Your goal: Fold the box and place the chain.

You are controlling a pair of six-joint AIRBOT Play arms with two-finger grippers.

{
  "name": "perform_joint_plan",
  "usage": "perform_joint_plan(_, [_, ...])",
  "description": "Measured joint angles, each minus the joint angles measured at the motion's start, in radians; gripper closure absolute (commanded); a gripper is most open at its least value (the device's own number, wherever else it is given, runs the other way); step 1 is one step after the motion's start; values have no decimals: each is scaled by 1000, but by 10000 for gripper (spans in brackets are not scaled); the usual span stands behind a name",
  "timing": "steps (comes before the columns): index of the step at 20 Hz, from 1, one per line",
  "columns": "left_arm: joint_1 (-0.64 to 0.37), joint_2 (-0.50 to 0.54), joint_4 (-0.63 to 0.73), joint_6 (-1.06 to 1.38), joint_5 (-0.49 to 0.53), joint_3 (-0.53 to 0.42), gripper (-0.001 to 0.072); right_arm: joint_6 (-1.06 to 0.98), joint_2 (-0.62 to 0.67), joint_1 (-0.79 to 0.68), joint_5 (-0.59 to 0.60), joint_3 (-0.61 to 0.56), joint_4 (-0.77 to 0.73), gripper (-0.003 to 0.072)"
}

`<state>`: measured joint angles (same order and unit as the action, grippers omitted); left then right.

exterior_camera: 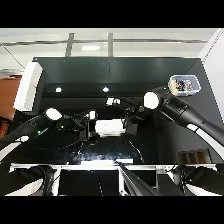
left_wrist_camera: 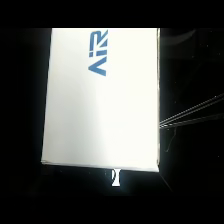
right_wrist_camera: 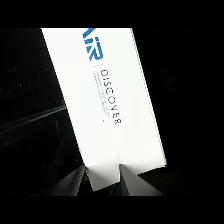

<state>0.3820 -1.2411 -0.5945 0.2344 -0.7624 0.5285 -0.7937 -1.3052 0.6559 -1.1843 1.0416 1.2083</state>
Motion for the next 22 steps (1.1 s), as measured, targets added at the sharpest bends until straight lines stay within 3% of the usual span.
perform_joint_plan(9, [0, 0, 0, 0, 0, 0, 308, -3, -6, 0, 3, -4, -12, 436])
perform_joint_plan(11, [0, 0, 0, 1, 0, 0, 308, -3, -6, 0, 4, -3, -19, 369])
perform_joint_plan(22, [0, 0, 0, 0, 0, 0, 307, -148, 102, -89, -39, 6, -22, 371])
